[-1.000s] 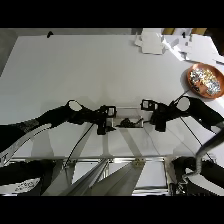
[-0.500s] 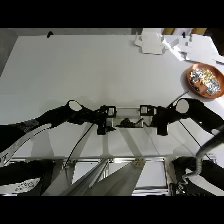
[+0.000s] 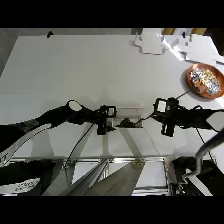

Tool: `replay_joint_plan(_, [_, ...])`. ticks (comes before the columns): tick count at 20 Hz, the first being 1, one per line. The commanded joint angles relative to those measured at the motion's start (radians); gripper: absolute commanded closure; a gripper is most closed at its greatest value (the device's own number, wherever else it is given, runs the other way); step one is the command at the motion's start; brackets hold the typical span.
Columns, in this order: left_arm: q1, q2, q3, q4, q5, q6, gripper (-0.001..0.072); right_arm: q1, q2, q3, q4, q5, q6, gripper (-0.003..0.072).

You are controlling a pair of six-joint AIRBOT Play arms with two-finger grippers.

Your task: Fold the box and place the chain.

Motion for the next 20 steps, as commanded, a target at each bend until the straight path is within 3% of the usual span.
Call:
replay_joint_plan(1, [0.000,0.001,0.000,0.000,-0.001,0.000,0.0602,0.000,0.074,0.001,0.270,0.023,0.002,0.0675])
replay_joint_plan(4, [0.000,0.001,0.000,0.000,0.000,0.000,0.0602,0.000,0.065,0.001,0.447,-0.013,-0.029,0.0675])
replay_joint_plan(7, [0.000,0.001,0.000,0.000,0.000,0.000,0.0602,0.031,0.042,0.001,0.520,-0.078,-0.029,0.0675])
replay_joint_plan(13, [0.000,0.001,0.000,0.000,0.000,0.000,0.0602,0.187,-0.126,0.001,0.508,-0.196,-0.029,0.0674])
replay_joint_plan(17, [0.000,0.001,0.000,0.000,0.000,0.000,0.0602,0.249,-0.278,0.001,0.413,-0.227,-0.016,0.0673])
replay_joint_plan(18, [0.000,0.001,0.000,0.000,0.000,0.000,0.0602,0.266,-0.307,0.001,0.393,-0.227,-0.013,0.0664])
replay_joint_plan(20, [0.000,0.001,0.000,0.000,0.000,0.000,0.0602,0.298,-0.344,0.001,0.369,-0.237,-0.013,0.0530])
